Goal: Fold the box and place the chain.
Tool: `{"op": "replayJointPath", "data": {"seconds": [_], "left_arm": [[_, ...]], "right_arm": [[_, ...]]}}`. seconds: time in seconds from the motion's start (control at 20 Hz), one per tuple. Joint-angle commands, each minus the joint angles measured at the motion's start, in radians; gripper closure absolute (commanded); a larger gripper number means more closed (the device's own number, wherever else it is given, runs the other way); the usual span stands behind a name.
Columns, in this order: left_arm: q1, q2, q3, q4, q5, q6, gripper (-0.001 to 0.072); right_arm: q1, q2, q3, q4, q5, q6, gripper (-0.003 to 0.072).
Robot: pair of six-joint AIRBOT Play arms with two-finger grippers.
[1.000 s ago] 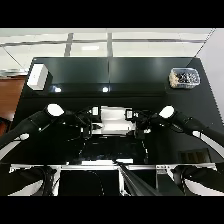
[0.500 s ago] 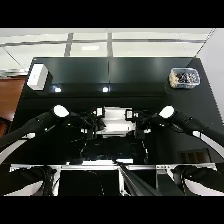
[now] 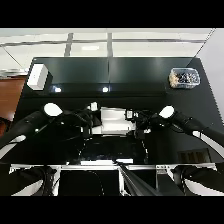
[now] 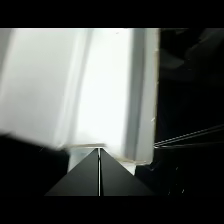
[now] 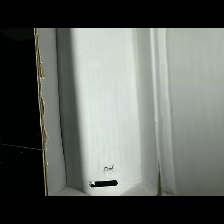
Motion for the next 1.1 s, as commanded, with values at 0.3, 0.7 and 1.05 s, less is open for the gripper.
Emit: {"op": "replayJointPath", "data": {"seconds": [0.3,0.7,1.05], "left_arm": [[0.517,0.141,-0.030,0.289,-0.246,-1.073,0.0684],[0.584,-0.144,-0.046,0.046,-0.364,-1.088,0.0686],[0.460,-0.176,-0.045,0.043,-0.280,-1.088,0.0686]], "right_arm": [[0.000,-0.001,0.000,0.000,0.000,-0.001,0.0505],[0.000,-0.001,0.000,0.000,0.000,-0.001,0.0505],[0.000,-0.001,0.000,0.000,0.000,-0.001,0.0505]]}}
